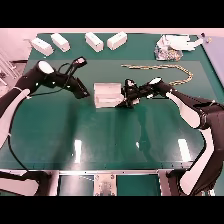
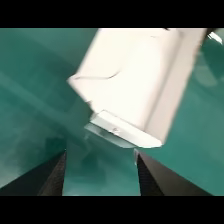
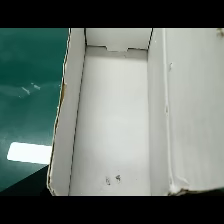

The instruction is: Fold the box and place the chain.

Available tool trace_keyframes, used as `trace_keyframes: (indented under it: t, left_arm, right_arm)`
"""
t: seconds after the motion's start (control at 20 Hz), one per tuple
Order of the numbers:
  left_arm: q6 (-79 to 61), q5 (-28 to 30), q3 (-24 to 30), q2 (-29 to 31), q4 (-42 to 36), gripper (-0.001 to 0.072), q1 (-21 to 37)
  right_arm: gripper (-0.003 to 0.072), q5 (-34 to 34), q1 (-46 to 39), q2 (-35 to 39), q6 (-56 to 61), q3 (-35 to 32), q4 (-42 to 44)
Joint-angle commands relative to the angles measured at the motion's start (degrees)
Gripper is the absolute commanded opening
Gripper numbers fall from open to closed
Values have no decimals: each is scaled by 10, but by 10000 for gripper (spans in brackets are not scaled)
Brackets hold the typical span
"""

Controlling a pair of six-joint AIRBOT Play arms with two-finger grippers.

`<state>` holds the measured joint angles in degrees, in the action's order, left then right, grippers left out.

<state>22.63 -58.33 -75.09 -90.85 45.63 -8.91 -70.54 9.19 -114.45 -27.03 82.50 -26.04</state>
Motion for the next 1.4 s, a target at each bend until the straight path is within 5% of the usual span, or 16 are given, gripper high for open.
trace_keyframes:
  t: [0.0,0.15,0.45,0.6,0.95,1.35]
  left_arm:
    - [-176,31,41,-8,-28,720,23]
    - [-299,-27,40,-44,-32,720,23]
    - [-442,4,40,-81,-97,720,23]
    - [-419,30,40,-80,-117,720,23]
    - [-444,-73,40,-83,-178,720,23]
    - [-428,-49,35,-101,-199,720,23]
  right_arm:
    - [575,0,0,0,0,0,0]
    - [576,0,0,0,0,0,0]
    - [575,0,0,0,0,0,0]
    - [575,0,0,0,0,0,0]
    - [575,0,0,0,0,0,0]
    - [575,0,0,0,0,0,0]
